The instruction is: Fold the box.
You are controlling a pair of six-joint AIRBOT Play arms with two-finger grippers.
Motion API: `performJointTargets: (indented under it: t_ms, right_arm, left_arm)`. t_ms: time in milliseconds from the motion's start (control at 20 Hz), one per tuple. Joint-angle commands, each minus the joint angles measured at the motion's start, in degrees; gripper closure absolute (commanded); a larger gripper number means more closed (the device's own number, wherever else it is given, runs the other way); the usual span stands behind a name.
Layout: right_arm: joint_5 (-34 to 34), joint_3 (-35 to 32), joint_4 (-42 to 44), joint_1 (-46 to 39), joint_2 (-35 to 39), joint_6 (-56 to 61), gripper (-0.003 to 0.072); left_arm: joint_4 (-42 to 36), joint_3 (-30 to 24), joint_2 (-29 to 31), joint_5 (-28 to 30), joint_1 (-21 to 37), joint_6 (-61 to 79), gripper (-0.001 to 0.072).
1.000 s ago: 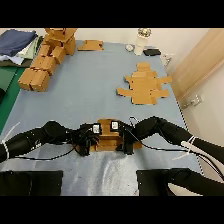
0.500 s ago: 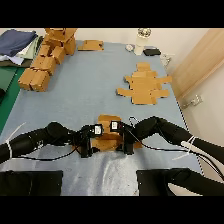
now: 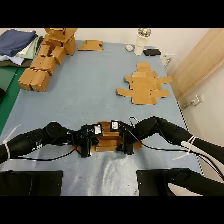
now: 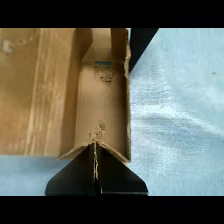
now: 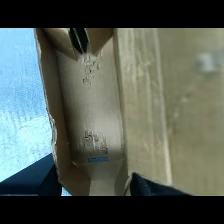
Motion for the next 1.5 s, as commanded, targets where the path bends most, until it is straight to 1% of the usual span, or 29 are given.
performJointTargets:
  t_ms: [0,100,150,250,350,400,450,500,600,650,700,750,900,1050,1300,1450]
  right_arm:
    - [0.02,-0.02,0.0,0.07,-0.02,-0.07,0.0217]
    - [0.02,0.0,0.0,0.07,-0.02,-0.07,0.0216]
    - [0.02,-0.02,0.0,0.07,-0.02,-0.07,0.0216]
    - [0.02,-0.02,0.0,0.07,-0.02,-0.07,0.0217]
    - [0.02,0.0,0.0,0.07,-0.02,-0.07,0.0217]
    - [0.02,-0.02,0.0,0.07,-0.02,-0.07,0.0216]
    - [0.02,-0.02,0.0,0.07,-0.02,-0.07,0.0216]
    - [0.02,0.0,0.0,0.07,-0.02,-0.07,0.0216]
    - [0.02,0.0,0.0,0.07,-0.02,-0.07,0.0217]
    - [0.02,0.0,0.0,0.07,-0.02,-0.07,0.0216]
    - [0.02,0.0,0.0,0.07,-0.02,-0.07,0.0216]
    - [0.02,-0.02,0.0,0.07,-0.02,-0.07,0.0216]
    - [0.02,0.0,0.0,0.07,-0.02,-0.07,0.0216]
    - [0.02,-0.02,0.0,0.04,-0.02,-0.07,0.0216]
    - [0.02,0.0,0.0,0.07,-0.02,-0.07,0.0216]
    - [0.02,0.0,0.0,0.07,-0.02,-0.07,0.0217]
  left_arm:
    - [10.54,0.07,4.92,0.17,0.09,-11.63,0.0698]
    - [22.45,0.07,9.88,-0.04,0.09,-26.21,0.0698]
    - [27.8,0.07,12.74,-0.68,0.09,-35.6,0.0698]
    - [35.39,0.04,18.25,-2.8,0.09,-53.68,0.0699]
    - [43.91,0.04,23.26,-5.11,0.68,-80.39,0.0699]
    - [49.4,0.02,24.85,-7.39,1.75,-97.26,0.0699]
    - [54.45,-0.04,25.42,-10.32,3.08,-113.02,0.0699]
    - [58.47,-0.37,25.4,-13.77,4.42,-124.34,0.07]
    - [61.46,-1.62,24.74,-19.67,6.69,-129.87,0.07]
    - [61.72,-2.38,24.02,-21.68,7.91,-131.56,0.07]
    - [61.42,-3.43,23.1,-22.62,8.98,-133.68,0.07]
    - [59.93,-4.44,22.21,-21.94,9.25,-134.03,0.07]
    - [53.31,-5.53,19.61,-17.84,7.54,-130.68,0.07]
    - [51.74,-5.53,16.22,-14.82,3.67,-130.81,0.0701]
    - [45.94,-5.53,11.02,-3.32,-2.38,-130.75,0.07]
    - [43.56,-5.51,10.49,1.75,-5.4,-130.79,0.07]
